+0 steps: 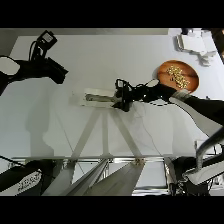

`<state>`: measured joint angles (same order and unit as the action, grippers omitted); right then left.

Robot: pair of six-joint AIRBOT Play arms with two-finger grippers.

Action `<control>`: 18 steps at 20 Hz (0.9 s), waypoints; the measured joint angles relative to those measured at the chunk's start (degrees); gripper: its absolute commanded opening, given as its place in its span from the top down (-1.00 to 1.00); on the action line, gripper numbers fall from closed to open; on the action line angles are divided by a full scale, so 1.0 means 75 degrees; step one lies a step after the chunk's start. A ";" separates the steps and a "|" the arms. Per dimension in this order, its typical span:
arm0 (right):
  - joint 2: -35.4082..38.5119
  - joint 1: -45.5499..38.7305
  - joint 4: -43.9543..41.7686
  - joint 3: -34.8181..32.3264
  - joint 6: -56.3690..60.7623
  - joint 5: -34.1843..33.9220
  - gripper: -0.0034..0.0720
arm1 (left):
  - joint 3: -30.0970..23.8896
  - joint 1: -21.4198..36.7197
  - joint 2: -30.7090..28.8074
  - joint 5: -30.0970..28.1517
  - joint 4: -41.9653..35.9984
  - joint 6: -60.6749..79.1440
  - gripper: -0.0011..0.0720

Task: Fold the box and place the chain.

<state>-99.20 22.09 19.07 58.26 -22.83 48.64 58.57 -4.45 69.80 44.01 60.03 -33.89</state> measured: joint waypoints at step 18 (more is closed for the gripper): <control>0.0000 0.0000 0.0000 0.0000 0.0000 0.0000 -0.22 | 0.1288 0.0490 0.2894 0.3249 -0.2693 0.5823 -0.94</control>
<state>-99.20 22.09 19.07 58.26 -22.83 48.64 68.23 -0.78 91.50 68.38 39.83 9.78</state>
